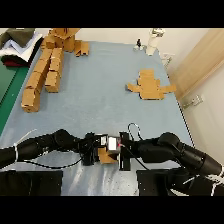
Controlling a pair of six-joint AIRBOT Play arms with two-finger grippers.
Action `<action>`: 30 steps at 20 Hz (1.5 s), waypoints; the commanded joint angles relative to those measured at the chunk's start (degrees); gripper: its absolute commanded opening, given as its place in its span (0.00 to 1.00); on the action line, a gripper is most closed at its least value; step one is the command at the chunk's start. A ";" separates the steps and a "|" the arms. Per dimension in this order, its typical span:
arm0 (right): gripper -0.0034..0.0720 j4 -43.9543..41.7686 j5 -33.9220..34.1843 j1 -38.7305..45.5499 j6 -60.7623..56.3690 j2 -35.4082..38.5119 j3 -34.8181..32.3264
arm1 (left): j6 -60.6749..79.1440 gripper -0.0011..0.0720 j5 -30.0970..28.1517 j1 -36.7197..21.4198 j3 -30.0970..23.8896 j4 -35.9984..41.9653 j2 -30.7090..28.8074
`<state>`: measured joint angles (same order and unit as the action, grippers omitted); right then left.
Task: Fold the box.
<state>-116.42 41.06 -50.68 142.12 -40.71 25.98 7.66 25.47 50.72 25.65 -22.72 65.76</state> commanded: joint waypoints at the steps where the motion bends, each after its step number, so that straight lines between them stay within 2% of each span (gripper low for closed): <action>1: 0.37 3.45 -2.08 -3.17 4.66 2.03 -0.94 | 0.02 0.72 0.00 0.00 0.00 0.00 -0.02; 2: 0.49 3.67 -2.19 -3.58 5.16 2.97 -1.44 | 0.02 0.72 0.00 0.00 0.00 0.00 -0.02; 3: 0.71 3.67 -2.23 -3.82 5.95 3.98 -1.99 | 0.02 0.72 0.00 0.00 0.00 -0.02 -0.02; 4: 0.75 4.07 -2.62 -3.85 7.54 5.05 -2.67 | 0.02 0.72 0.00 0.00 0.00 -0.02 -0.02; 9: 0.75 9.31 -7.34 -3.82 9.29 5.70 -4.81 | 0.02 0.72 0.00 0.00 0.00 0.00 -0.02; 14: 0.75 9.75 -7.69 -3.85 9.29 5.66 -4.83 | 0.02 0.72 0.00 0.00 0.00 -0.02 -0.02; 16: 0.69 9.75 -7.72 -3.85 9.29 5.66 -4.81 | 0.02 0.72 0.00 0.00 0.00 0.00 -0.02; 17: 0.56 9.88 -7.72 -3.85 9.29 5.68 -4.81 | 0.02 0.72 0.00 0.00 0.00 0.00 -0.02; 18: 0.48 9.99 -7.74 -3.85 9.29 5.75 -4.81 | 0.02 0.72 0.00 0.00 0.00 0.00 -0.02; 19: 0.48 9.97 -7.74 -3.87 9.29 5.81 -4.79 | 0.02 0.72 0.00 0.00 0.00 0.00 -0.02; 21: 0.33 9.97 -7.67 -3.87 9.29 5.84 -4.79 | 0.02 0.72 0.00 0.00 0.00 0.00 -0.02; 30: 0.31 9.68 -7.61 -3.87 9.29 3.17 -4.87 | 0.02 0.72 0.00 0.00 0.00 0.00 -0.02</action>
<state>-106.59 33.43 -54.57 151.44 -36.56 21.15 7.60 25.43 50.72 25.65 -22.70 65.73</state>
